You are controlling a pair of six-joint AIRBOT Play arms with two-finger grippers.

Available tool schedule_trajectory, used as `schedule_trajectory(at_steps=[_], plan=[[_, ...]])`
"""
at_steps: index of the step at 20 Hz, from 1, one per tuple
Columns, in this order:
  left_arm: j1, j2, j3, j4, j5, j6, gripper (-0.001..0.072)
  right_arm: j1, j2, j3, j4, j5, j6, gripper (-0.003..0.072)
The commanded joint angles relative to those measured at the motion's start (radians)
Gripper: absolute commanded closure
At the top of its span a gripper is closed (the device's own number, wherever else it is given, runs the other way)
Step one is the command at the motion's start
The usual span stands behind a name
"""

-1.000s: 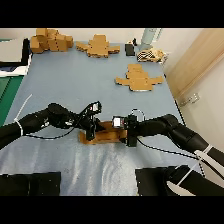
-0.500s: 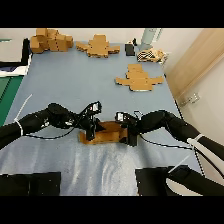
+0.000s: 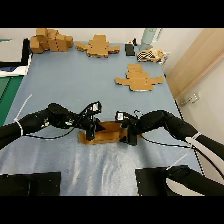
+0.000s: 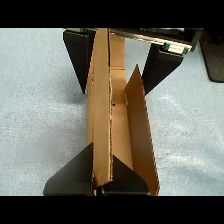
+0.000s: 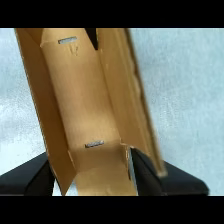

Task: Fold the box.

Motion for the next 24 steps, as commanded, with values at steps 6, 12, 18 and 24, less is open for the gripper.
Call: schedule_trajectory(at_steps=[6,12,18,24], plan=[[0.000,-0.001,0.000,0.000,0.000,0.000,0.0696,0.002,-0.011,0.001,0.037,0.034,-0.027,-0.0020],[0.000,-0.001,0.000,0.000,0.000,0.000,0.0695,0.040,-0.045,0.001,0.061,0.034,-0.027,-0.0011],[0.000,-0.001,0.000,0.000,0.000,0.000,0.0696,0.051,-0.057,0.001,0.020,0.031,-0.027,-0.0011],[0.000,-0.001,0.000,0.000,0.000,0.000,0.0695,0.052,-0.080,0.001,0.020,0.033,-0.027,-0.0011]])
